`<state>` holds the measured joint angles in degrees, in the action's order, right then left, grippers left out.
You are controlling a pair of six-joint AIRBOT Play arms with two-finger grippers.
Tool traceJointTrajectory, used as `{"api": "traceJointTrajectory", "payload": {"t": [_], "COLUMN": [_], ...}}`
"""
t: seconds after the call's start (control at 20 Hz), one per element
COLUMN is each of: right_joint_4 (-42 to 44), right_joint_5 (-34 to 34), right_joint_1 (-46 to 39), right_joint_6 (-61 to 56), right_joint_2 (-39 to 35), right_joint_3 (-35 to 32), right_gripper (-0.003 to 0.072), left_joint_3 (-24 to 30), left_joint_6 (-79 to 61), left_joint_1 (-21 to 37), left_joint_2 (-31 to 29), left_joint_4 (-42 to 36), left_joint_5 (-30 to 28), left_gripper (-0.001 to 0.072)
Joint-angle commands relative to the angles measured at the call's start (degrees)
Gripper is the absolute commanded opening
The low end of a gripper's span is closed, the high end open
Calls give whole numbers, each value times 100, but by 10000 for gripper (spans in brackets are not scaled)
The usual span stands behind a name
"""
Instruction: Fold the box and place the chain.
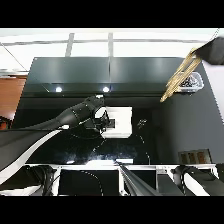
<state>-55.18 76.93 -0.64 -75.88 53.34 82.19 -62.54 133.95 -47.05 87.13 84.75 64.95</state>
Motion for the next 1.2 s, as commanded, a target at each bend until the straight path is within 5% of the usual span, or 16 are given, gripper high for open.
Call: {"api": "traceJointTrajectory", "payload": {"t": [0.0, 0.35, 0.75, 1.15], "right_joint_4": [59, 1482, 1351, 1209], "right_joint_5": [446, 258, -428, -964], "right_joint_1": [815, 1600, 2317, 2444], "right_joint_6": [168, 177, 179, 155], "right_joint_2": [-289, -273, 57, 656], "right_joint_3": [-660, -1298, -1488, -2706], "right_gripper": [3, 3, 4, 5], "left_joint_3": [-4, -4, -4, -4], "left_joint_6": [-2, 0, 0, 0], "left_joint_1": [2, 2, 2, 2], "left_joint_2": [-2, -2, -2, -2], "left_joint_4": [2, 2, 2, 2], "left_joint_5": [9, 4, 9, 7], "left_gripper": [28, 29, 28, 28]}}
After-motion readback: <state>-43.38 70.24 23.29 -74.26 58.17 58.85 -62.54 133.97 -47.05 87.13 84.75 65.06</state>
